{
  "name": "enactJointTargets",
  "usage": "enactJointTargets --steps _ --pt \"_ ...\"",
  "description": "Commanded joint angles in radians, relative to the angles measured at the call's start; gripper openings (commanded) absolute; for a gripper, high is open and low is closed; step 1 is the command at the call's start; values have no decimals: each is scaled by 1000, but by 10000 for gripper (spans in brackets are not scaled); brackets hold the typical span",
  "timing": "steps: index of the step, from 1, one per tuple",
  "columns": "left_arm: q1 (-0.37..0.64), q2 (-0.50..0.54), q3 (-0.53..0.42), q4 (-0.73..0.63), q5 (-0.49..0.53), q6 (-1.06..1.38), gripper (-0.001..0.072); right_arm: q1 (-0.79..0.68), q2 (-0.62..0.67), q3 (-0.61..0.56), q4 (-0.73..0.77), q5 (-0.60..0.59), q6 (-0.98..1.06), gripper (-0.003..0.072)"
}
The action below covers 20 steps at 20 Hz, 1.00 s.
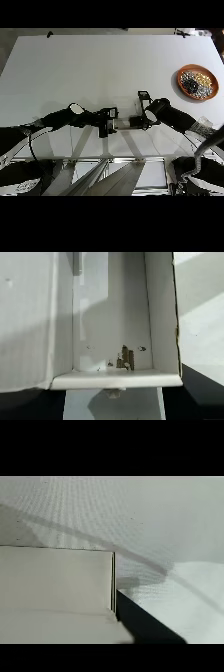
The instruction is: Fold the box and place the chain.
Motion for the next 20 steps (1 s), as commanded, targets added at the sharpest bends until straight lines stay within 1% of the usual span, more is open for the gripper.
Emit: enactJointTargets --steps 1,2,3,4,5,7,12,13,14,15,16,17,20 --pt "0 0 0 -1 1 0 346 3 -1 0 12 -37 -1 289" --pt "0 0 0 -1 1 0 346 8 -1 -1 12 -37 -2 287" --pt "0 0 0 -1 1 0 346 15 -1 -1 11 -37 -2 233" --pt "0 0 0 -1 1 0 346 21 -1 -1 11 -41 -6 106" --pt "0 0 0 -1 1 0 346 24 -1 -1 11 -44 -6 43" --pt "0 0 0 -1 1 0 346 26 -1 -1 12 -46 -10 15" --pt "0 0 0 -1 1 0 346 26 -1 -1 18 -36 -17 21" --pt "0 0 0 -1 1 0 346 26 0 -1 19 -32 -18 102" --pt "0 0 0 -1 1 0 346 26 2 -1 19 -23 -18 272" --pt "0 0 0 -1 1 0 346 26 6 -1 19 -10 -27 419" --pt "0 0 0 -1 1 -1 346 26 16 -1 19 3 -52 506" --pt "0 0 0 -1 1 0 346 26 32 -1 15 15 -66 533" --pt "0 0 0 -1 1 -1 346 26 100 -1 3 21 -92 534"
